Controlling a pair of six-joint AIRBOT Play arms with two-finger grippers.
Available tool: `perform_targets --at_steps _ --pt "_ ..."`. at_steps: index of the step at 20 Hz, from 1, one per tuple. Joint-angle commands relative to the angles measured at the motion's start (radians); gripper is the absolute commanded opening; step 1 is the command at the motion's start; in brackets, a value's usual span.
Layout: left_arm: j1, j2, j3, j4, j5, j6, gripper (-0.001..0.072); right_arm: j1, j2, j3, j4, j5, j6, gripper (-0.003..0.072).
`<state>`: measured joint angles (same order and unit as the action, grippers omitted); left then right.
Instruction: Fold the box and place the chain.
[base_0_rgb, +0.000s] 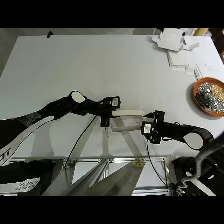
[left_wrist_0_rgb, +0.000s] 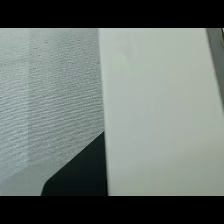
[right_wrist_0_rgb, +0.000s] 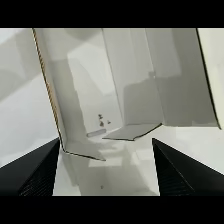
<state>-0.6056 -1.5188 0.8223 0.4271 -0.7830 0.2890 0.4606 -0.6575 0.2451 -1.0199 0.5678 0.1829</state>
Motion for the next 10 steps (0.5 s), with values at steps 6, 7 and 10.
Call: perform_targets --at_steps 6,7,10 --pt "-0.001 -0.001 0.0 0.0 0.0 0.0 0.0013 -0.108 -0.06 0.037 0.166 0.078 -0.141 0.0627" --pt "-0.001 -0.001 0.0 0.0 0.0 0.0 0.0013 -0.116 -0.076 0.046 0.19 0.088 -0.156 0.0627" --pt "-0.001 -0.001 0.0 0.0 0.0 0.0 0.0013 -0.171 -0.142 0.076 0.25 0.16 -0.256 0.0627"
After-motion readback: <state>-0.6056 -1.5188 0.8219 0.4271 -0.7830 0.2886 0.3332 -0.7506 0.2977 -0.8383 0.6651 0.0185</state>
